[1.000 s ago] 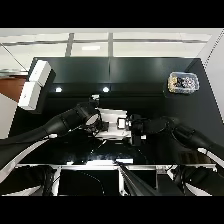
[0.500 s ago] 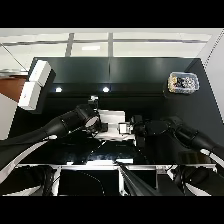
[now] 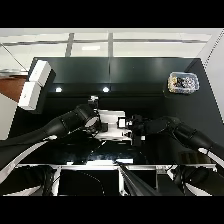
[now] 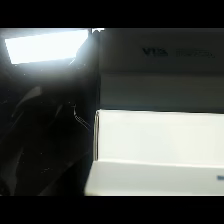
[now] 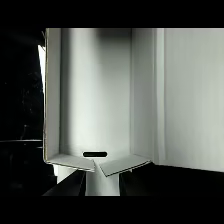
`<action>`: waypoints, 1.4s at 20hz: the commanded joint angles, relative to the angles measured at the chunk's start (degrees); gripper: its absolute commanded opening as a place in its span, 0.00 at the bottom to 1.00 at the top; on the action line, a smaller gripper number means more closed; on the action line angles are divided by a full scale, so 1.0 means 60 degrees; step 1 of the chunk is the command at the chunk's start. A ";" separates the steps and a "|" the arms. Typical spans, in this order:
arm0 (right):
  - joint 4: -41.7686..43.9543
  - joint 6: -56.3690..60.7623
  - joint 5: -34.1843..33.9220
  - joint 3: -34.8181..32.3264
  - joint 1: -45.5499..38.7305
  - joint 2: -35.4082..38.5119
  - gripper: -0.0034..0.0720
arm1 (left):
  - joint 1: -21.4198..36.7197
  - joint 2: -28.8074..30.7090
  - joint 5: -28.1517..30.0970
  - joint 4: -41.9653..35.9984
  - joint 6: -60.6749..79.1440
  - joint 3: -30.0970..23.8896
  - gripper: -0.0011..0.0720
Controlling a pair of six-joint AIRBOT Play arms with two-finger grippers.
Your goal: Fold the box and place the chain.
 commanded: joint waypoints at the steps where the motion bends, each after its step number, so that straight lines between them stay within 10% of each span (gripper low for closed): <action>1: 0.0259 0.0463 0.0066 0.0004 0.0007 -0.0011 0.35 | -0.0007 -0.0007 0.0058 -0.0029 0.0000 -0.0004 0.05; 19: 0.0623 0.1107 0.1056 0.0004 0.0630 -0.0379 0.35 | -0.0007 -0.0007 0.0131 -0.0178 0.0033 -0.0007 0.05; 23: 0.0590 0.1096 0.1064 0.0004 0.0630 -0.0379 0.59 | -0.0007 -0.0007 0.0120 -0.0182 0.0029 -0.0004 0.05; 25: 0.0561 0.1067 0.1045 0.0004 0.0630 -0.0379 0.30 | -0.0007 -0.0007 0.0120 -0.0197 0.0029 -0.0004 0.05; 28: 0.0561 0.1071 0.1024 0.0004 0.0630 -0.0379 0.32 | -0.0007 -0.0007 0.0120 -0.0215 0.0029 -0.0004 0.05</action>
